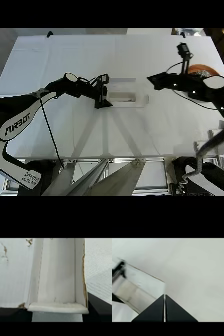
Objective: Fold the box and place the chain.
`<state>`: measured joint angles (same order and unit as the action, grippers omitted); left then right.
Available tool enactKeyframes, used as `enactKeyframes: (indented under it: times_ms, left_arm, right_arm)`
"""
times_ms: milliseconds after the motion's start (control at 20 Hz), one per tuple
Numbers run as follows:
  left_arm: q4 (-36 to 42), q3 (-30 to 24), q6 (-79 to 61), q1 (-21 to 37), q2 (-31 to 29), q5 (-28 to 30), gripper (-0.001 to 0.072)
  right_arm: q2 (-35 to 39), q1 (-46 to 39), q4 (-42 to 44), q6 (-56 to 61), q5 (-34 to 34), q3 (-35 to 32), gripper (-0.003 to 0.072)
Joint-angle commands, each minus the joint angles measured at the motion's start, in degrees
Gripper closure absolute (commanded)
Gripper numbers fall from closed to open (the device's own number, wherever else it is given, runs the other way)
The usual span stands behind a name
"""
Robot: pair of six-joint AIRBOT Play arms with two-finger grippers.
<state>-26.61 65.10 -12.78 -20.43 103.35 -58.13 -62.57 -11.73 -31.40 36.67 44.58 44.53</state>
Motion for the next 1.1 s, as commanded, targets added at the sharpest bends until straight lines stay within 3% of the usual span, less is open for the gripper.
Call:
enactKeyframes:
  times_ms: [0, 150, 600, 1050]
  left_arm:
    - [0.0, 0.0, 0.0, 0.0, 0.0, 0.0, 0.0451]
    - [0.0, 0.0, 0.0, 0.0, 0.0, 0.0, 0.0451]
    - [0.0, 0.0, 0.0, 0.0, 0.0, 0.0, 0.0451]
    - [0.0, 0.0, 0.0, 0.0, 0.0, 0.0, 0.0451]
  right_arm:
    - [-1.1, -9.0, -11.0, 8.6, 7.5, -0.1, 0.0680]
    - [-7.7, -10.6, -10.7, 9.3, 13.3, -1.2, 0.0681]
    - [-22.6, -1.5, -4.5, 6.6, 9.8, -1.9, 0.0681]
    - [-24.8, 1.0, 4.7, 0.1, 12.2, -1.8, 0.0681]
